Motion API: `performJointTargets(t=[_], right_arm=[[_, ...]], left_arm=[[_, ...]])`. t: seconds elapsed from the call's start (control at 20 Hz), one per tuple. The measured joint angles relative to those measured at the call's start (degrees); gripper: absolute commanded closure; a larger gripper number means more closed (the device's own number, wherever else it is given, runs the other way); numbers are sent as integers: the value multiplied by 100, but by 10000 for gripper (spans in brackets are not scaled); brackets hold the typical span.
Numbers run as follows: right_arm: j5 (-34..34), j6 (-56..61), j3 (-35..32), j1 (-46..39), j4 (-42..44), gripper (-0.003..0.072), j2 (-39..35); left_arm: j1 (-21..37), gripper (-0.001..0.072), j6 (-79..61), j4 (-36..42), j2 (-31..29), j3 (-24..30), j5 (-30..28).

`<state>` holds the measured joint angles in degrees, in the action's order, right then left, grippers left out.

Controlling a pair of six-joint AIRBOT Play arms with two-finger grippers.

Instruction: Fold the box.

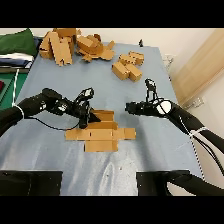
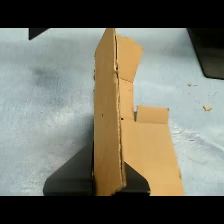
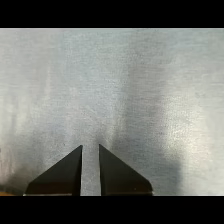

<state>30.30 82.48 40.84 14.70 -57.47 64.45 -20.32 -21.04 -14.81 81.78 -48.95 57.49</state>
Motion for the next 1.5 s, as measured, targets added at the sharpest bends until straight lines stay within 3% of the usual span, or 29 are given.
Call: performJointTargets(t=[0.25,0.5,0.75,1.2,1.5], right_arm=[[-48,11,0,0,-42,527,0],[-59,20,0,2,-59,527,0],[-68,20,0,2,-63,527,9],[-61,20,0,2,-61,527,11],[-46,17,0,4,-61,527,11]], left_arm=[[-188,692,-44,111,-236,212,-258],[-271,692,-227,317,-798,767,-319],[-297,692,-686,787,-977,1237,-396],[-592,692,-1051,789,-999,1403,-1121],[-1032,692,-807,636,-1036,1419,-1152]])
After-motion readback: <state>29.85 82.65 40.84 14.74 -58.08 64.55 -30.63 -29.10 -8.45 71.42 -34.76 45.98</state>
